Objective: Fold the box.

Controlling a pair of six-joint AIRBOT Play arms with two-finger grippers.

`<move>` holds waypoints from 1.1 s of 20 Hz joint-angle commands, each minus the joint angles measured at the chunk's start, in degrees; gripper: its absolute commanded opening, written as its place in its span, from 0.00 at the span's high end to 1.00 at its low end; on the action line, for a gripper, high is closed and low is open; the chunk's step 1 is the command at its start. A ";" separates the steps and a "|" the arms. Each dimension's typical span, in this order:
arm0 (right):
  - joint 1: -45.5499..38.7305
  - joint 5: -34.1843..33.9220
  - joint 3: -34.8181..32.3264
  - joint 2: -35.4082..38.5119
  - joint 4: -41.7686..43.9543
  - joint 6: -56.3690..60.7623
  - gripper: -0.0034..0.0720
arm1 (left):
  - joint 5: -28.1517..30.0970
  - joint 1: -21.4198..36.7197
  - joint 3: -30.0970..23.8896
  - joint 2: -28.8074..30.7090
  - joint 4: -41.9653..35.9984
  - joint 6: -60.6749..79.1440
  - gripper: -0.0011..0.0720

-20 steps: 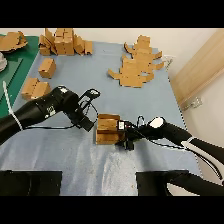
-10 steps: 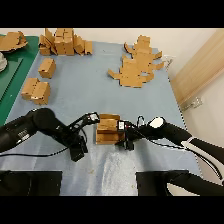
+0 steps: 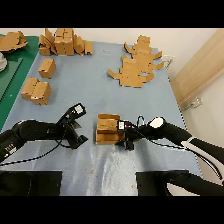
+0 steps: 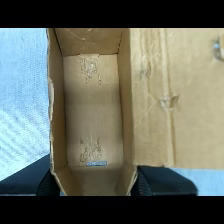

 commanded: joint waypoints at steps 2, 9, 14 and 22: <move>0.00 0.00 -0.02 -0.02 0.00 0.02 0.33 | 14.10 0.17 -0.50 -4.79 -1.62 2.45 0.03; 0.00 0.00 -0.02 -0.02 0.00 0.02 0.33 | -1.81 -0.17 -0.50 -5.73 -1.55 -2.16 0.03; 0.00 0.00 -0.02 -0.02 0.00 0.02 0.33 | 7.02 -0.13 -0.50 -5.73 -1.44 -1.81 0.03; 0.00 -0.04 -0.02 -0.02 0.00 0.02 0.33 | 13.03 -0.13 -0.50 -5.73 -1.33 -1.79 0.03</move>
